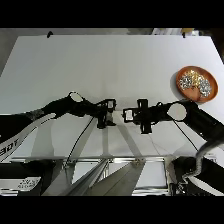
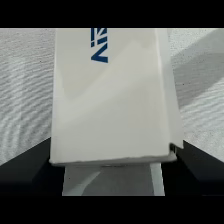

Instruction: Fold the box and place the chain.

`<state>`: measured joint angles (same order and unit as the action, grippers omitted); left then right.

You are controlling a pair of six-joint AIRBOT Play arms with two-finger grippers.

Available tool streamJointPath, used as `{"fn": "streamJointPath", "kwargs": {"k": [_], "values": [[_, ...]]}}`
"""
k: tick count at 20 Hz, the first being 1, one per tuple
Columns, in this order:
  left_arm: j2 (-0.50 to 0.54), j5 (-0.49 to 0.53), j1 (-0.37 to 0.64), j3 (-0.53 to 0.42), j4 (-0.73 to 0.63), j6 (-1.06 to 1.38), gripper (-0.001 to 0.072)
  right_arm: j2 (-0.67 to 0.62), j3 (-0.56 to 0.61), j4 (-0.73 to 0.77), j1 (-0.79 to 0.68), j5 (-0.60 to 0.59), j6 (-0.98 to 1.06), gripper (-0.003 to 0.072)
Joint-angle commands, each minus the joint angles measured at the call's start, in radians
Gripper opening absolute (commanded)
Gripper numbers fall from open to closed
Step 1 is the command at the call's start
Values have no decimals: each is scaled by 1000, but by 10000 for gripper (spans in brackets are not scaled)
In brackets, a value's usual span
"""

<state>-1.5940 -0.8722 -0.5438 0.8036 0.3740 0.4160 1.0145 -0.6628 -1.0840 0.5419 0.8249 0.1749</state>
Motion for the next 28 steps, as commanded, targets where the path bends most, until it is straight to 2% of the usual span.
{"fn": "streamJointPath", "kwargs": {"k": [1,28], "values": [[1,0,0,0,1,3,330,0,1,-11,1,-10,0,97],[1,0,0,0,1,3,330,-6,3,44,1,-45,11,81]]}}
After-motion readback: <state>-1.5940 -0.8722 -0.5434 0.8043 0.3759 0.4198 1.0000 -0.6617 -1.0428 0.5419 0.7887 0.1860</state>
